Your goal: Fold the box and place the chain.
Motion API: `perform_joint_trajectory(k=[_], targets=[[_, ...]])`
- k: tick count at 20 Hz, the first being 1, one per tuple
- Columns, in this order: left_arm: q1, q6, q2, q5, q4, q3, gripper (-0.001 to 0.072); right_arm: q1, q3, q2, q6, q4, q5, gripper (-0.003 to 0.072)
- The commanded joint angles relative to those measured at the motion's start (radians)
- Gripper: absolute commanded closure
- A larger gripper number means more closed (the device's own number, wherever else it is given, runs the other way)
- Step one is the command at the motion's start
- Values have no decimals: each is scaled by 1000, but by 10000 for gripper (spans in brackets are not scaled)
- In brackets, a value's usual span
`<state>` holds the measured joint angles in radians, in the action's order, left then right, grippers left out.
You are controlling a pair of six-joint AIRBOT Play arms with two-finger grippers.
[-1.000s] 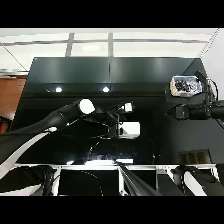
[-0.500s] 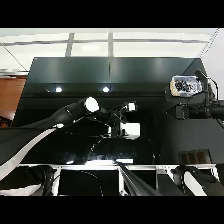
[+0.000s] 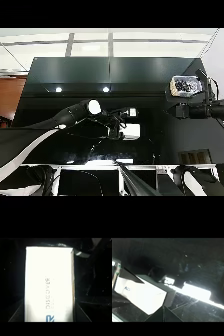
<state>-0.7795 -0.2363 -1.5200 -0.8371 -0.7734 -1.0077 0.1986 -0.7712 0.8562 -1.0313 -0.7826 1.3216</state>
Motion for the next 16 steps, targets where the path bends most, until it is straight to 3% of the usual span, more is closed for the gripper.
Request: perform_joint_trajectory(k=[1,4,6,7,12,16], targets=[[-16,0,-25,27,-50,0,3,1,1,-1,0,0,-17,676],[-16,-1,-48,26,-54,0,20,1,1,-1,0,2,-25,676],[-13,-42,-47,19,-59,-11,369,1,1,-1,0,4,-25,676],[-9,-66,-43,8,-61,-21,419,1,1,-1,-1,4,-25,676],[110,-253,11,-44,-71,-29,421,1,1,-1,-1,4,-24,676],[341,-439,68,-101,-150,-29,421,1,1,-1,-2,7,-24,676]])
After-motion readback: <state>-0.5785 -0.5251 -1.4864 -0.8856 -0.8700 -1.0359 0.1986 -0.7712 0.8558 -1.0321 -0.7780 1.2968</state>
